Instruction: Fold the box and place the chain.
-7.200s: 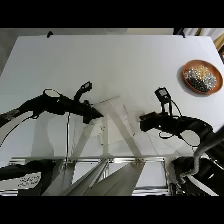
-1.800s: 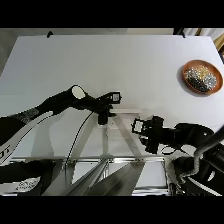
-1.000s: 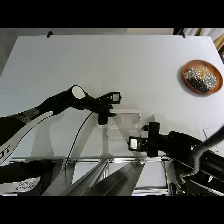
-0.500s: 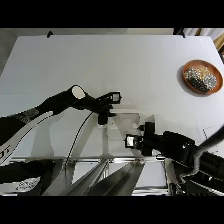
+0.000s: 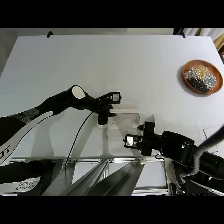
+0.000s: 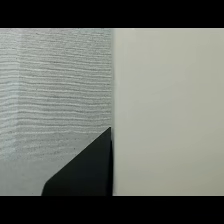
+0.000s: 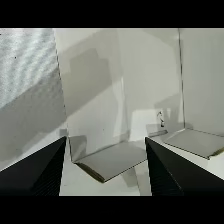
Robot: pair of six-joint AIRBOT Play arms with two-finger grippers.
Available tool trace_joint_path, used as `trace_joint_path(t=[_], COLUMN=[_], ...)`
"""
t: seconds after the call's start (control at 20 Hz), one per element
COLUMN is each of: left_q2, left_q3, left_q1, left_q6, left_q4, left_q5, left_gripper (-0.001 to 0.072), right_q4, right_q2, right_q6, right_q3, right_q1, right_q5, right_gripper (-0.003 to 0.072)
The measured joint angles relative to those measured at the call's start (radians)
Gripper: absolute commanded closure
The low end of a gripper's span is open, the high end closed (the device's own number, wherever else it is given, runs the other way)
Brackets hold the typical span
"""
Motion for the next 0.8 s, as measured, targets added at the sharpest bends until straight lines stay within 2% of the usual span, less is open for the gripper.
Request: trace_joint_path(t=[0.55, 0.8], left_q2=[0.000, 0.000], left_q3=[0.000, 0.000], left_q1=[0.000, 0.000], left_q6=[0.000, 0.000], left_q4=[0.000, 0.000], left_q5=[0.000, 0.000], left_gripper=[0.0700, 0.0700], right_q4=[-0.050, 0.018], right_q2=[0.000, 0.000], right_q6=[0.000, -0.002], right_q3=[0.007, 0.029], right_q1=[-0.001, -0.097], right_q5=[-0.009, -0.014], right_gripper=[0.0187, 0.0184])
